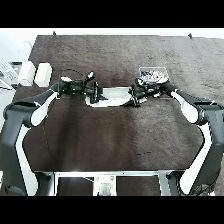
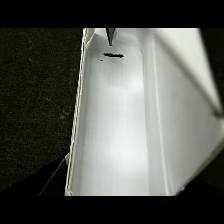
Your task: Fold the box and place the chain.
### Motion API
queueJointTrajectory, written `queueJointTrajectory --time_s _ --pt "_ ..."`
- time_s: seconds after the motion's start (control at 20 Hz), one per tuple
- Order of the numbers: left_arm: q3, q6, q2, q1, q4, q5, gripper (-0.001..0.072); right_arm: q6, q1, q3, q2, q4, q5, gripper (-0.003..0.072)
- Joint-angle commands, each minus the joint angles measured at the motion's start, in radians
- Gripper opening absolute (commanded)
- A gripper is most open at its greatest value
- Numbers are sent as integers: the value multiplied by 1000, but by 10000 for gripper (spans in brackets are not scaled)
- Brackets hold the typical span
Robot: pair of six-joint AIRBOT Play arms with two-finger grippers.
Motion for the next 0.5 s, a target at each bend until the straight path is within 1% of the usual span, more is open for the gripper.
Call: queueJointTrajectory --time_s 0.0,0.15,0.2,0.3,0.45 --pt "1 -13 2 1 -6 -8 506 0 0 0 -1 0 0 477" --pt "1 -14 18 6 -8 -17 506 0 0 0 -1 0 0 478" --pt "1 -16 29 13 -9 -39 506 0 0 0 -1 0 0 477" --pt "3 -24 51 35 -10 -109 506 0 0 0 -1 0 0 477" --pt "8 -58 85 85 -10 -246 507 0 0 0 -1 0 0 477"
